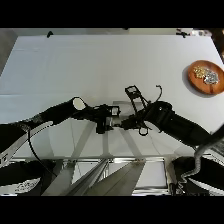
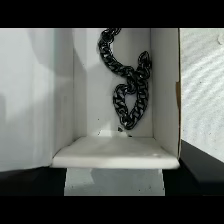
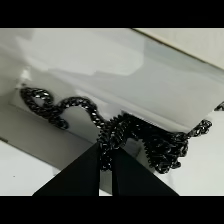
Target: Fold the box and place the chain.
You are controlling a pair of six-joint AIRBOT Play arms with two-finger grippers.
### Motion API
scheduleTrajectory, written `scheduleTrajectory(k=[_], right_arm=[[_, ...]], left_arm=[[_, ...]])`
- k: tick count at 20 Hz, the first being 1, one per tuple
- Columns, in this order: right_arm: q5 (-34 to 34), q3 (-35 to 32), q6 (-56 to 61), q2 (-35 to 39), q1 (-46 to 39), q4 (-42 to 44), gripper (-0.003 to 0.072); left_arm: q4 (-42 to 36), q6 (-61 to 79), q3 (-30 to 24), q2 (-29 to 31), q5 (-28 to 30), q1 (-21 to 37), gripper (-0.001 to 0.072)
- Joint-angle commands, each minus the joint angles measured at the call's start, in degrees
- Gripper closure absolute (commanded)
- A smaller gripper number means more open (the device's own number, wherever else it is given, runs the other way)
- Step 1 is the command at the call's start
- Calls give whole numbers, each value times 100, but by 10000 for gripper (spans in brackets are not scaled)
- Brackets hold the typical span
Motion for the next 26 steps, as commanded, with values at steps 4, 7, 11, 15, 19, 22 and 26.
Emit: scheduleTrajectory(k=[4,7,11,15,19,22,26], right_arm=[[-42,-28,-332,-219,-151,35,385],[31,-28,-358,13,-151,-129,387],[767,-31,-352,1054,-245,-704,387],[1235,-42,-651,1445,-1292,-1145,186],[748,-39,-2175,560,-2203,-1104,48],[396,39,-4203,-385,-2319,-817,49],[-94,254,-6325,-846,-2319,52,49]], left_arm=[[2,2,4,4,0,0,362],[2,2,4,4,0,0,362],[2,2,4,4,2,0,362],[2,2,4,4,0,0,362],[2,2,4,4,0,0,362],[2,2,4,4,-2,0,362],[0,2,4,4,0,0,362]])
